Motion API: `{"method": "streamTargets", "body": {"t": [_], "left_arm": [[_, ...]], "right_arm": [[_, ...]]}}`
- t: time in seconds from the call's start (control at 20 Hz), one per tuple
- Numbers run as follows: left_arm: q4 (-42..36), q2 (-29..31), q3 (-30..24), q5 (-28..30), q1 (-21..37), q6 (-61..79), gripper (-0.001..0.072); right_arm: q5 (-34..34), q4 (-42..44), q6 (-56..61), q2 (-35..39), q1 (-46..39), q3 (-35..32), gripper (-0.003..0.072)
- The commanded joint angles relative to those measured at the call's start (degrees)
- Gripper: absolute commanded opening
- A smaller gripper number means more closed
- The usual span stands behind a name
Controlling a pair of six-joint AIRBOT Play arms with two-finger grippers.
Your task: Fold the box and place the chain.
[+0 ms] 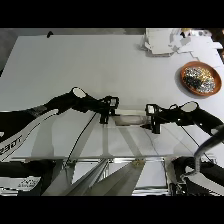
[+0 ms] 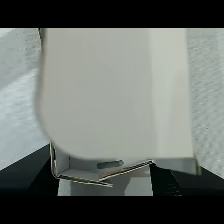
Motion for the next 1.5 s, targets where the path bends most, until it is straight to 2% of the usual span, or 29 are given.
{"method": "streamTargets", "body": {"t": [0.0,1.2,1.3,1.45], "left_arm": [[0.02,0.00,0.04,0.02,0.04,0.04,0.0011],[0.00,0.00,0.04,0.00,0.04,0.04,0.0011],[0.02,0.00,0.02,0.00,0.04,0.04,0.0011],[0.00,0.00,0.02,0.02,0.04,0.04,0.0011]], "right_arm": [[-0.02,1.09,0.04,-0.02,-0.11,0.02,0.0459],[1.99,-0.31,-3.74,-2.89,-0.07,-0.07,0.0449],[1.99,-0.31,-3.72,-2.89,-0.07,-0.07,0.0405],[1.99,-0.31,-3.72,-2.89,-0.07,-0.07,0.0402]]}}
